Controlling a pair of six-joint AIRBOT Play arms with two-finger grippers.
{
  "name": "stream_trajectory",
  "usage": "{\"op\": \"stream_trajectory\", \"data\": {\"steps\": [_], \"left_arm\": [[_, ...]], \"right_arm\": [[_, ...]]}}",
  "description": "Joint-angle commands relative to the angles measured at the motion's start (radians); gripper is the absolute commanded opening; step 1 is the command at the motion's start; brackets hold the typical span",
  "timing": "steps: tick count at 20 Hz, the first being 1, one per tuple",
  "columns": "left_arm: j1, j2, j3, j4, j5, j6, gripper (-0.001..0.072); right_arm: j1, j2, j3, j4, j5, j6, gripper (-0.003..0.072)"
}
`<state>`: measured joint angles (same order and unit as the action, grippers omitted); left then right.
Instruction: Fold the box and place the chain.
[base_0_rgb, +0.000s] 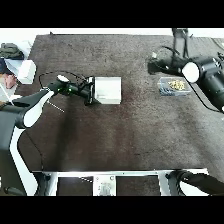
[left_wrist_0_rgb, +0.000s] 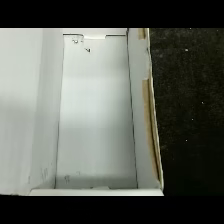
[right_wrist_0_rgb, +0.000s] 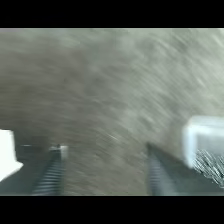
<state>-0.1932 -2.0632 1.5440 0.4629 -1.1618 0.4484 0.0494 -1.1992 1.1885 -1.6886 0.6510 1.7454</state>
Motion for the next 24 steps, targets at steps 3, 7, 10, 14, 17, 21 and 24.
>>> {"op": "stream_trajectory", "data": {"steps": [3, 7, 10, 14, 17, 21, 24], "left_arm": [[0.0, 0.0, 0.0, 0.0, 0.0, 0.002, 0.0411], [0.0, 0.0, 0.0, 0.0, 0.0, 0.002, 0.0411], [0.0, 0.0, 0.0, 0.0, 0.0, 0.002, 0.0411], [0.0, 0.0, 0.0, 0.0, 0.0, 0.002, 0.0411], [0.0, 0.0, 0.0, 0.0, 0.0, 0.001, 0.0411], [0.0, 0.0, 0.0, 0.0, 0.0, 0.002, 0.0411], [0.0, 0.0, 0.0, 0.0, 0.0, 0.002, 0.0411]], "right_arm": [[-0.226, -0.005, -0.151, 0.017, -0.104, 0.056, 0.0387], [-0.327, -0.156, -0.059, 0.183, 0.026, -0.151, 0.0387], [-0.355, -0.297, 0.084, 0.216, 0.158, -0.232, 0.0386], [-0.381, -0.452, 0.262, 0.22, 0.336, -0.289, 0.0385], [-0.381, -0.521, 0.338, 0.22, 0.375, -0.31, 0.0384], [-0.378, -0.565, 0.367, 0.257, 0.382, -0.336, 0.0384], [-0.378, -0.596, 0.367, 0.257, 0.383, -0.336, 0.0358]]}}
